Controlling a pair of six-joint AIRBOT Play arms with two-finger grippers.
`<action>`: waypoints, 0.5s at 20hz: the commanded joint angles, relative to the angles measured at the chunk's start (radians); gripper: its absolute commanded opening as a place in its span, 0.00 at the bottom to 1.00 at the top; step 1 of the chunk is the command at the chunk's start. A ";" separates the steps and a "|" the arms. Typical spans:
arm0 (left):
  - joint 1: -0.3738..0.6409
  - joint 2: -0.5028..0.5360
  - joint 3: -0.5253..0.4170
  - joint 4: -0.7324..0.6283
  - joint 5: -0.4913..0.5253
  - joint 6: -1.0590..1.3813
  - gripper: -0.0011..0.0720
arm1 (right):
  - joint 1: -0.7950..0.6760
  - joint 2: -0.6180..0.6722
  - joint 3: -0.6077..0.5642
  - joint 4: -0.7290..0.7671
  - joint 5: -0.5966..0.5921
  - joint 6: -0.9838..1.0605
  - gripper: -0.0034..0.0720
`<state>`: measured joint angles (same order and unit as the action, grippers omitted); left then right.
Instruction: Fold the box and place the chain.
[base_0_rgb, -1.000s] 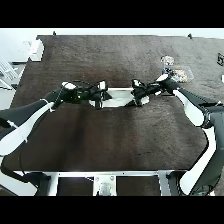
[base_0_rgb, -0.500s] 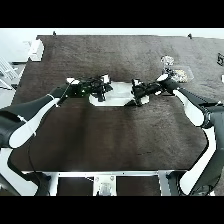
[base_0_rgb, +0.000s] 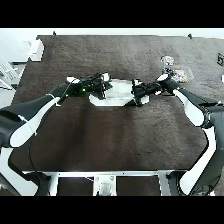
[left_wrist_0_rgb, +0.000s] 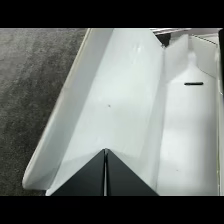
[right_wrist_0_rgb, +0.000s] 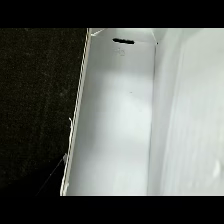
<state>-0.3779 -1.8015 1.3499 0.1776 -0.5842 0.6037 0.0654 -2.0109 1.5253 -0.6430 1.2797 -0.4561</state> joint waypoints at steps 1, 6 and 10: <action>0.001 0.000 0.001 -0.031 0.000 0.001 0.04 | 0.001 0.000 0.000 -0.001 0.004 0.000 0.76; 0.001 0.000 0.001 -0.082 0.002 0.008 0.04 | 0.001 0.000 0.000 -0.001 0.004 0.000 0.76; 0.001 -0.006 0.001 -0.118 0.031 -0.002 0.04 | 0.001 0.000 0.000 -0.001 0.004 0.000 0.76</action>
<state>-0.3775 -1.8027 1.3502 0.0841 -0.5716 0.6109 0.0654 -2.0109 1.5253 -0.6445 1.2831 -0.4572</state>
